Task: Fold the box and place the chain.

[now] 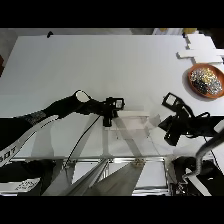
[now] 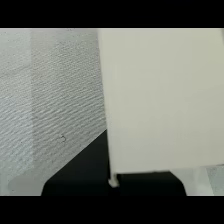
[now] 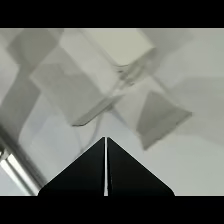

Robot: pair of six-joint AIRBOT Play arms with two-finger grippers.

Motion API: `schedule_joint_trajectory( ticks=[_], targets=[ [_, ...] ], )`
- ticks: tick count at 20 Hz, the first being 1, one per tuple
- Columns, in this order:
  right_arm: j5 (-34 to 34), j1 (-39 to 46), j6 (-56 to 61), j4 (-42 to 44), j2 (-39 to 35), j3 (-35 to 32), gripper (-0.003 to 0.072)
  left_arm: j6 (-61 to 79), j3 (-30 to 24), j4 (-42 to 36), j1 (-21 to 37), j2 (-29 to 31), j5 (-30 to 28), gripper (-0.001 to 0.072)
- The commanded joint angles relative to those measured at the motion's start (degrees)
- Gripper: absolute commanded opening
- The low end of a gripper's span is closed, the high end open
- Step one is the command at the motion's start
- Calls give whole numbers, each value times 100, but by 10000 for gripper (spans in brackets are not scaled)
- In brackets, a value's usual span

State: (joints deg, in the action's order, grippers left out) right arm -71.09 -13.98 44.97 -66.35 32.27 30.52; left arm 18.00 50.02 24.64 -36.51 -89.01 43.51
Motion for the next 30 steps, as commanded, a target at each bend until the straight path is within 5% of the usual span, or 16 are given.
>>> schedule_joint_trajectory(
  ticks=[1, 4, 8, 11, 23, 30],
  targets=[
    [-140, -595, -997, 168, 72, -463, 24, 0, -4, 0, -2, -2, 2, 11],
    [111, -1071, -1700, 11, 52, -861, 78, 0, -4, 0, -4, -2, 0, 11],
    [822, -1298, -1700, -243, 11, -1167, 541, 0, -4, 0, -2, -2, 92, 11],
    [1803, -1478, -1812, -208, -24, -1456, 637, 0, -4, 2, -2, -2, 107, 11],
    [3528, -2085, -2380, -734, 85, -1823, 669, 0, -4, 2, -2, -2, 111, 11],
    [3543, -1707, -2391, -737, 321, -1665, 669, 0, -4, 2, -2, -2, 116, 11]
  ],
)
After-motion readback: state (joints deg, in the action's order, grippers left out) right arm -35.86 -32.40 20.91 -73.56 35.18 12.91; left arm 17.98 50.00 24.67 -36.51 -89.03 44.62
